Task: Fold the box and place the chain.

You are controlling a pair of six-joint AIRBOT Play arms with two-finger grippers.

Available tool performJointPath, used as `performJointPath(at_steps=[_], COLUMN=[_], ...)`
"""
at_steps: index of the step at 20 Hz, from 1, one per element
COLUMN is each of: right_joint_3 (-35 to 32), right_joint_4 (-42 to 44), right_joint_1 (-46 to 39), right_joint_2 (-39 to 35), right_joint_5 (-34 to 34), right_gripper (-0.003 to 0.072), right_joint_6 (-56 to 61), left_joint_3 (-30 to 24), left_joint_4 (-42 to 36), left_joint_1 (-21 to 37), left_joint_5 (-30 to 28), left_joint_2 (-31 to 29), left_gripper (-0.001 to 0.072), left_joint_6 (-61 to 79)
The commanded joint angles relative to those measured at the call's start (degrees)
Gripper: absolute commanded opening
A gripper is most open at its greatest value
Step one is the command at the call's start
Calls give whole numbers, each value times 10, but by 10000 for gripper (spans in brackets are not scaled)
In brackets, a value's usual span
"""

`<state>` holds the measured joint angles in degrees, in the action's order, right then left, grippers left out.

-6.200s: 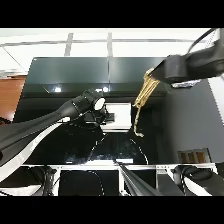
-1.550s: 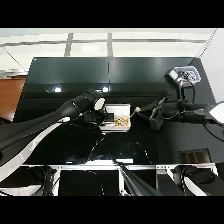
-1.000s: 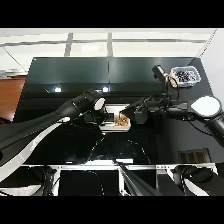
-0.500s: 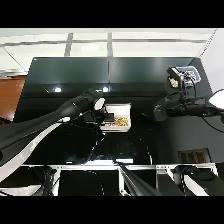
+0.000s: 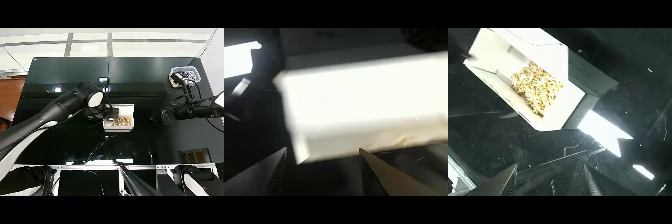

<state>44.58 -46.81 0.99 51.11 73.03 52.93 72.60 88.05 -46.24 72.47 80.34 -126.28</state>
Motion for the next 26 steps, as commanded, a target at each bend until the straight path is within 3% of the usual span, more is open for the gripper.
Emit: performJointPath(at_steps=[1,3,5,6,8,9,10,12,15,17,19,22,26], right_joint_3=[0,0,0,0,0,0,0,0,0,-1,-5,-17,-26], right_joint_4=[-9,-9,-9,-9,-9,-9,-9,-9,-9,-8,-8,-7,-6], right_joint_1=[-1,-1,-1,-1,-1,-1,-1,-1,0,0,0,0,0], right_joint_2=[0,0,0,0,0,0,0,0,0,0,0,0,0], right_joint_5=[2,-3,-10,-13,-20,-25,-30,-38,-37,-38,-39,-39,-39], right_gripper=[492,491,492,492,492,491,492,492,492,492,492,491,492], right_joint_6=[0,0,0,0,0,0,0,0,5,5,5,7,7], left_joint_3=[-42,-125,-218,-263,-331,-349,-356,-357,-355,-355,-354,-331,-291], left_joint_4=[117,131,57,-45,-296,-395,-445,-455,-461,-459,-458,-479,-514], left_joint_1=[15,70,155,201,278,308,329,346,339,320,293,276,269], left_joint_5=[65,49,-29,-102,-216,-231,-225,-207,-216,-210,-211,-210,-203], left_joint_2=[-89,-150,-195,-205,-198,-187,-174,-145,-117,-111,-110,-83,-24], left_gripper=[525,522,502,501,502,502,502,504,515,720,720,720,720], left_joint_6=[19,8,-3,29,286,442,581,786,962,1115,1278,1381,1400])
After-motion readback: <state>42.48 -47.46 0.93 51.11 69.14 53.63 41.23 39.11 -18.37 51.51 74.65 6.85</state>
